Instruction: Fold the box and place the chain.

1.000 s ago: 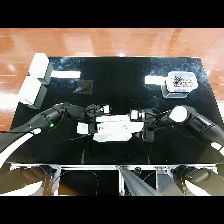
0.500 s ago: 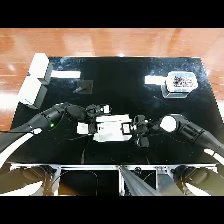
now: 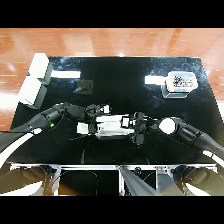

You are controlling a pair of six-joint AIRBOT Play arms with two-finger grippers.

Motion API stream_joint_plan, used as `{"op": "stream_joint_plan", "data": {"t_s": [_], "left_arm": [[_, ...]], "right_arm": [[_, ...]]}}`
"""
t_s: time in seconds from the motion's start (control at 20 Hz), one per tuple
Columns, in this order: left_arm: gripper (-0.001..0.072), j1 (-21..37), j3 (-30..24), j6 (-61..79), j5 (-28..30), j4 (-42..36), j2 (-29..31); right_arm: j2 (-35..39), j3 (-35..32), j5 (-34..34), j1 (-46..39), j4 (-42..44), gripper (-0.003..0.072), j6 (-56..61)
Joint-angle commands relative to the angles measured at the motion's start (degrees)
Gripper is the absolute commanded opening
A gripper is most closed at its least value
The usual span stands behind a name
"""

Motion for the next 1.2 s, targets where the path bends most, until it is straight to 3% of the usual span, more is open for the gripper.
{"op": "stream_joint_plan", "data": {"t_s": [0.0, 0.85, 1.15], "left_arm": [[0.0024, 0.1, 0.0, -0.1, 0.2, 0.0, 0.0], [0.0024, 0.1, 0.0, -0.4, 0.1, 0.0, 0.0], [0.0024, 0.0, 0.0, -0.4, 0.1, 0.0, 0.0]], "right_arm": [[0.9, 0.0, -0.7, 0.0, -0.5, 0.0706, 0.8], [4.2, 0.0, -1.0, -3.6, -0.8, 0.0720, 5.5], [2.3, 0.0, -2.6, -3.4, 8.5, 0.0720, -8.3]]}}
